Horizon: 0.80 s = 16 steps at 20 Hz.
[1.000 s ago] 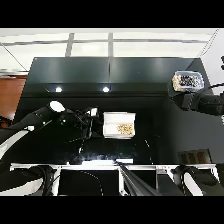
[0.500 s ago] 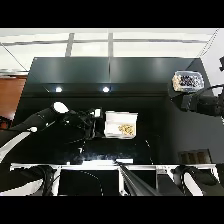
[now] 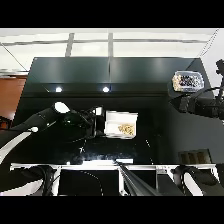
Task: Fold the box and place the chain.
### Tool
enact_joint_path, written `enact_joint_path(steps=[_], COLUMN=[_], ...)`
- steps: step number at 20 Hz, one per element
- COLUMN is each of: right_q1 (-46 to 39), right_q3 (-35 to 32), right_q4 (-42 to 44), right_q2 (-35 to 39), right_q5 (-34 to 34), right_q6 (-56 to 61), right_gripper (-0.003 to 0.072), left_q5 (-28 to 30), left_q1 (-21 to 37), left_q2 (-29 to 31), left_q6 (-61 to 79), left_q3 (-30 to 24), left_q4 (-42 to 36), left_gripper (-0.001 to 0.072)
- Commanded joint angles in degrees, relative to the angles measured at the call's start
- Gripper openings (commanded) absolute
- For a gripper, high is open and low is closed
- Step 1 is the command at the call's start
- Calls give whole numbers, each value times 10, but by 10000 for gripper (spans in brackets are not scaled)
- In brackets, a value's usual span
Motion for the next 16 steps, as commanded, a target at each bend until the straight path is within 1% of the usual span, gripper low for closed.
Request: enact_joint_path(steps=[1, 3, 6, 7, 8, 10, 11, 12, 14, 16], right_q1=[0, 0, 0, 0, 0, 0, 5, 20, 69, 124], right_q3=[0, 0, 0, 0, 0, 0, 0, 0, 0, 0], right_q4=[0, 0, 0, 0, 0, -2, -2, -1, 3, 34], right_q2=[0, 0, 0, 0, 0, 0, 0, -1, -13, -47], right_q5=[0, 0, 0, 0, 0, 2, 2, -2, -27, -73], right_q6=[0, 0, 0, 0, 0, -2, -7, -12, -19, -17], right_gripper=[378, 378, 378, 378, 378, 381, 504, 720, 720, 720], left_q5=[11, 22, 23, 23, 23, 23, 23, 23, 23, 23], left_q1=[-22, -35, -37, -37, -37, -37, -37, -37, -37, -37], left_q2=[-6, -10, -12, -12, -12, -12, -12, -12, -12, -12], left_q6=[1, -1, -7, -7, -7, -7, -7, -7, -7, -7], left_q3=[8, 13, 16, 16, 16, 16, 16, 16, 16, 16], left_q4=[1, 2, 6, 6, 6, 6, 6, 6, 6, 6], left_gripper=[707, 707, 703, 678, 650, 469, 388, 384, 385, 386])
